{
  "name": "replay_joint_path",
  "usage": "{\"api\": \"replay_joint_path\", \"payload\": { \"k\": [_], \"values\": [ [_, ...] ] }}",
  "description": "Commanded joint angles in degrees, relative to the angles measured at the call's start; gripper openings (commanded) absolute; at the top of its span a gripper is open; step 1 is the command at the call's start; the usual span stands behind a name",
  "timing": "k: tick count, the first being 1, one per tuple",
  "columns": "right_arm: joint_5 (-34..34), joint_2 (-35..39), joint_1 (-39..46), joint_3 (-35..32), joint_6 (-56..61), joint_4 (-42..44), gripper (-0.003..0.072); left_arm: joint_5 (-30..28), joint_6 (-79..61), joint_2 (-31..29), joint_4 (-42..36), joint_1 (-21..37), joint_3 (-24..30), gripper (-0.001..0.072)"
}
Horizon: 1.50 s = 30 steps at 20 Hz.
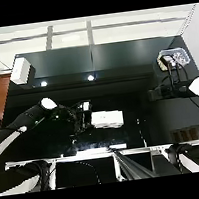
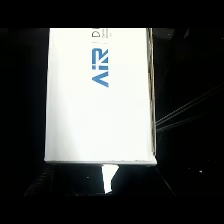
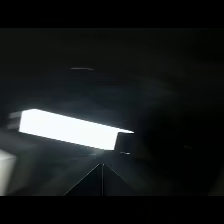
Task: Fold the box and place the chain.
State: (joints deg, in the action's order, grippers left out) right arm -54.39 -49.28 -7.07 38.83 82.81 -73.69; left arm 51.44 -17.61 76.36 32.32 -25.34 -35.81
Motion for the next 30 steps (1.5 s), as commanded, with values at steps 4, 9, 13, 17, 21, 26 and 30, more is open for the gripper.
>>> {"api": "replay_joint_path", "payload": {
  "k": [4, 9, 13, 17, 21, 26, 30],
  "values": [
    [0.66, 0.52, 0.57, 0.07, 9.11, -9.73, 0.0008, -0.59, 0.00, 0.04, -0.39, -0.02, -0.11, 0.0286],
    [0.57, 0.52, 0.57, 0.07, 10.08, -9.29, 0.0008, -0.24, 1.90, -3.06, 0.98, 0.26, -0.15, 0.0720],
    [-0.02, 0.52, 0.59, 0.07, 10.51, -9.31, 0.0009, 0.04, 13.49, -10.99, 7.13, 1.11, -0.17, 0.0720],
    [0.17, 0.52, 2.27, 0.09, 13.03, -9.27, 0.0008, 1.38, 17.03, -15.43, 4.81, -1.64, -0.35, 0.0720],
    [0.11, 0.52, 2.80, 0.07, 13.00, -8.83, 0.0009, -1.92, 21.79, -10.54, 3.87, -9.53, -5.84, 0.0717],
    [-1.22, 0.52, 2.80, 0.07, 13.00, -8.83, 0.0008, 0.44, 22.43, 0.72, 4.35, -12.13, -14.62, 0.0717],
    [-1.97, 0.52, 2.80, 0.07, 13.00, -8.83, 0.0008, 2.97, 22.60, 4.26, 4.46, -12.13, -16.17, 0.0717]
  ]
}}
